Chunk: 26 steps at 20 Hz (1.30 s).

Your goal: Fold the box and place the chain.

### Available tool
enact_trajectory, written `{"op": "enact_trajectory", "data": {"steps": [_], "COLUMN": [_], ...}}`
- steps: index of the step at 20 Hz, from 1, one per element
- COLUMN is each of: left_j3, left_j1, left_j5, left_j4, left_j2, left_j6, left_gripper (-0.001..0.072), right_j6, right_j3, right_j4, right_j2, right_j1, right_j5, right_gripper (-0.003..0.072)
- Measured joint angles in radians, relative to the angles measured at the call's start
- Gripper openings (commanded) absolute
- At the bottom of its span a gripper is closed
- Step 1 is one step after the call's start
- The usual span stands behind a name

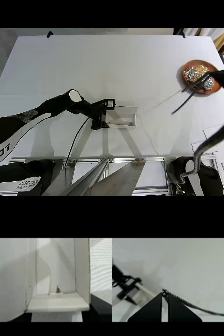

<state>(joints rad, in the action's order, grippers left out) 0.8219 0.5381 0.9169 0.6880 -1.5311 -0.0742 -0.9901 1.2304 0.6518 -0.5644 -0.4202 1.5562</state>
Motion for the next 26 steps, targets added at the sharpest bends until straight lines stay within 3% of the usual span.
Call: {"op": "enact_trajectory", "data": {"steps": [5,13,18,26], "left_j3": [0.0,0.0,0.0,0.0], "left_j1": [0.0,0.0,0.0,0.0], "left_j5": [0.0,0.0,0.0,0.0], "left_j4": [0.0,0.0,0.0,0.0], "left_j2": [0.0,0.0,0.0,0.0], "left_j6": [0.0,0.0,0.0,0.0], "left_gripper": [0.0312,0.0312,0.0312,0.0312], "right_j6": [0.0,-0.004,-0.027,-0.048], "right_j3": [-0.12,-0.413,-0.465,-0.478], "right_j4": [-0.034,0.054,0.122,0.185], "right_j2": [0.019,0.008,-0.089,-0.313], "right_j1": [0.194,0.616,0.803,0.951], "right_j5": [-0.003,-0.37,-0.557,-0.668], "right_gripper": [0.0018,0.0018,0.0018,0.0018]}}
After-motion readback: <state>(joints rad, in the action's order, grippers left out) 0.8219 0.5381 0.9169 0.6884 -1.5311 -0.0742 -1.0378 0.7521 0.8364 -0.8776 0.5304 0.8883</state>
